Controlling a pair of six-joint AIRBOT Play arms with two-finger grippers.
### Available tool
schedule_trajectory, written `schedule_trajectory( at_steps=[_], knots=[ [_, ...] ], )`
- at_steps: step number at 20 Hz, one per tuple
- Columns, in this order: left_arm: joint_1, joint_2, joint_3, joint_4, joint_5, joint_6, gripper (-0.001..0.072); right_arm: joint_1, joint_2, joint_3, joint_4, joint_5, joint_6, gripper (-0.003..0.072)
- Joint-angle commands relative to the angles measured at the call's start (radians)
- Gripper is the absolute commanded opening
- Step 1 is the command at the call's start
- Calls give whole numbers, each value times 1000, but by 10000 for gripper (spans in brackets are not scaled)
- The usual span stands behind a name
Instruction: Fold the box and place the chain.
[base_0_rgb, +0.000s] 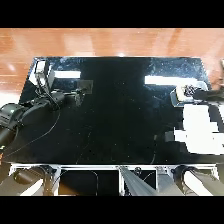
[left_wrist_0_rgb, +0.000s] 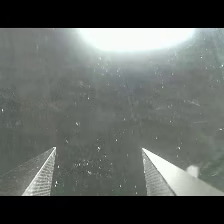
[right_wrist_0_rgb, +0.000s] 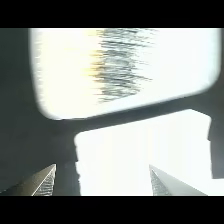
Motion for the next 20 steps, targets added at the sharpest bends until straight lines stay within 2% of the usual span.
schedule_trajectory(
  at_steps=[1,4,6,8,10,11,12,20],
  knots=[
    [-1,0,0,-21,42,-31,608,-372,-35,1,195,-21,-177,700],
    [-1,-2,0,-43,39,-31,608,-664,-60,3,315,-81,-265,700],
    [-1,-2,0,-44,38,-31,608,-823,-103,27,444,-48,-383,700],
    [0,-2,0,-45,37,-31,608,-959,-206,103,583,129,-531,700],
    [-1,-2,0,-45,37,-31,608,-1051,-367,221,629,400,-541,700],
    [-1,-2,0,-45,37,-31,608,-1075,-452,282,618,528,-518,699],
    [-1,-2,0,-45,34,-31,609,-1080,-515,327,596,597,-516,699],
    [0,-2,0,-45,-23,-31,608,-965,-640,385,462,619,-588,700]
  ],
)
